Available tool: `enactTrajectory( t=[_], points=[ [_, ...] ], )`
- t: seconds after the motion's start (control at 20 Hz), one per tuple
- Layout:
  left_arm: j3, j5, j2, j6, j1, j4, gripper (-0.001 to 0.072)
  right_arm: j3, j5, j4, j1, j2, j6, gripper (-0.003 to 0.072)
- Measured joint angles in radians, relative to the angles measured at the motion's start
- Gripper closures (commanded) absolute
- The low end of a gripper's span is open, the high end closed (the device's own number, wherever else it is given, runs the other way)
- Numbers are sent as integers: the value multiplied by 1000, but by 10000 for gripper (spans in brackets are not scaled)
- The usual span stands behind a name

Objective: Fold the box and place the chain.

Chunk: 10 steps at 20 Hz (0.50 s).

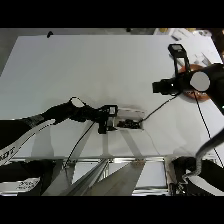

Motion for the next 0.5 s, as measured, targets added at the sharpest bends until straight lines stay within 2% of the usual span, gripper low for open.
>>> enactTrajectory(
  t=[0.05,0.2,0.5],
  points=[
    [0,0,0,0,0,0,568,-14,5,-1,-38,-31,-3,451],
    [0,0,0,0,0,0,568,-50,11,-4,-104,-119,-24,444],
    [0,0,0,0,0,0,568,-72,1,-6,-137,-252,-35,414]
  ],
)
